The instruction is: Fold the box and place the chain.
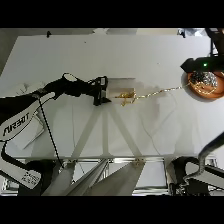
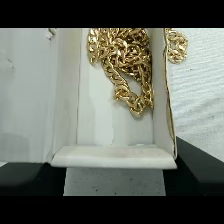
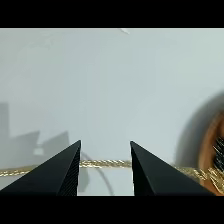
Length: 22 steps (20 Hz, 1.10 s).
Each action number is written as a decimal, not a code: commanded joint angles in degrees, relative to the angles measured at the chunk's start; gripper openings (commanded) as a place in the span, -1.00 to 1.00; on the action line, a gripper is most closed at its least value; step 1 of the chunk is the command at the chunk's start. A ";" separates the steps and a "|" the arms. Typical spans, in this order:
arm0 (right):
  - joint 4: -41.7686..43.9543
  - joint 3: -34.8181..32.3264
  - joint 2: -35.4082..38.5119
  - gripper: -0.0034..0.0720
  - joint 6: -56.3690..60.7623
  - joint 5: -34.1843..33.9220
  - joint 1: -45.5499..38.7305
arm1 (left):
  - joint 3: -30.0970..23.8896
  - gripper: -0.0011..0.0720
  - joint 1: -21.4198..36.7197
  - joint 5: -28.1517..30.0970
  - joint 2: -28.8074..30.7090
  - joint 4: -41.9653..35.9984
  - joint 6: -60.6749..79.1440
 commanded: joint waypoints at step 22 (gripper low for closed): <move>-9.60 -0.28 -11.56 0.10 18.21 10.99 -6.40 | -0.02 -0.08 0.04 0.00 0.04 0.00 0.02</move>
